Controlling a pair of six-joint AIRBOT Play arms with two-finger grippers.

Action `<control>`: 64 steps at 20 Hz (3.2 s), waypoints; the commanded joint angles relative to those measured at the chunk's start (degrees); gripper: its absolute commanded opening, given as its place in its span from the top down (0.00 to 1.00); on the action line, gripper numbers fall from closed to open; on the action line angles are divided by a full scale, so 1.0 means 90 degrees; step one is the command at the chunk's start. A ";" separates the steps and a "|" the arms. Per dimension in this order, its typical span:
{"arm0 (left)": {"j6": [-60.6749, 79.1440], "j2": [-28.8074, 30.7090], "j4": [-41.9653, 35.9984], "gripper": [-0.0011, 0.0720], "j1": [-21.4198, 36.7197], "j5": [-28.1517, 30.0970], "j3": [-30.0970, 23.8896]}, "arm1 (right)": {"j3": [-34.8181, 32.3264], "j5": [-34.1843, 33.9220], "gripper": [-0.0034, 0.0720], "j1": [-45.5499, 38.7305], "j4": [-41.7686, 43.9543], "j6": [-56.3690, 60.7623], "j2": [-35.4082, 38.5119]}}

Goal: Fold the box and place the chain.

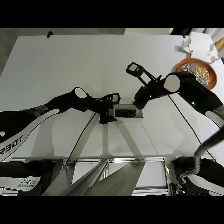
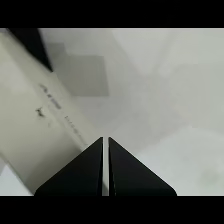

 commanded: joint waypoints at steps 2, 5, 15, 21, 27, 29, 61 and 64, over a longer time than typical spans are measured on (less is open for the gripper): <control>0.0000 0.0002 0.0002 0.70 -0.0002 0.0000 -0.0002 | -0.0362 0.0100 0.87 0.0182 0.0112 -0.0913 0.0566; 0.0000 0.0002 0.0002 0.70 -0.0002 0.0002 -0.0002 | -0.0794 0.0119 0.67 0.0182 0.0321 -0.1367 0.0852; 0.0000 0.0002 0.0002 0.70 -0.0002 0.0002 -0.0002 | -0.1098 0.0119 0.56 0.0182 0.0823 -0.2174 0.0942; 0.0000 0.0002 0.0002 0.70 -0.0002 0.0002 -0.0002 | -0.1146 -0.0449 0.57 0.0182 0.0539 -0.2166 0.0804; 0.0000 0.0002 0.0002 0.70 -0.0002 0.0002 -0.0002 | -0.1146 -0.0481 0.67 0.0182 0.0510 -0.2166 0.0804; 0.0000 0.0002 0.0002 0.70 -0.0002 0.0002 -0.0002 | -0.1154 -0.0486 0.67 0.0182 0.0512 -0.2169 0.0804; 0.0000 0.0002 0.0002 0.70 -0.0002 0.0000 -0.0002 | -0.1836 -0.0845 0.51 0.0180 0.1656 -0.2552 0.1785; 0.0000 0.0002 0.0002 0.70 -0.0002 0.0002 -0.0002 | -0.1928 -0.1280 0.94 0.0146 0.2176 -0.2560 0.1787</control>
